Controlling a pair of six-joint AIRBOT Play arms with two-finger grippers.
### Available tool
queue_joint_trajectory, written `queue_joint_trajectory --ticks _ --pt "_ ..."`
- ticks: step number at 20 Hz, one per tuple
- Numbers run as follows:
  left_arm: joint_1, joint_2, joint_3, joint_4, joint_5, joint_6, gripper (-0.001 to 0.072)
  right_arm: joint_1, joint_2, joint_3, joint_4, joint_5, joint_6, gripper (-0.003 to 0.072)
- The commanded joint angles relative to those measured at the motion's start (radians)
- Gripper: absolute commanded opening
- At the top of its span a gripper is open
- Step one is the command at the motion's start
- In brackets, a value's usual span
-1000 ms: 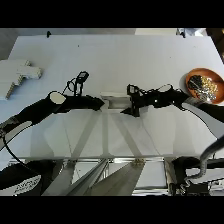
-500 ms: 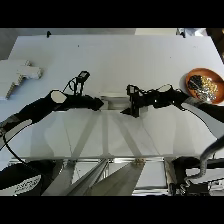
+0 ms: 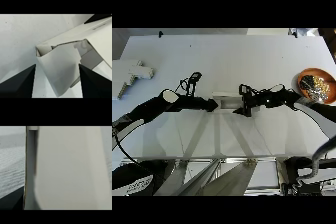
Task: Fold the box and place the chain.
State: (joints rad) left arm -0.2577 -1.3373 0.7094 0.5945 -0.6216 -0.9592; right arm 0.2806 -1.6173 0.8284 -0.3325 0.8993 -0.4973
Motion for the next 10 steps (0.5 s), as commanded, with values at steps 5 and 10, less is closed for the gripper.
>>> queue_joint_trajectory --ticks 5,10 --pt "0.0 0.0 0.001 -0.016 0.018 -0.01 0.0596 0.0 0.0 0.0 -0.001 0.003 -0.001 0.0515" --pt "0.0 -0.001 0.001 0.082 0.016 -0.071 0.0512 0.0 0.0 0.0 -0.001 0.003 -0.001 0.0515"
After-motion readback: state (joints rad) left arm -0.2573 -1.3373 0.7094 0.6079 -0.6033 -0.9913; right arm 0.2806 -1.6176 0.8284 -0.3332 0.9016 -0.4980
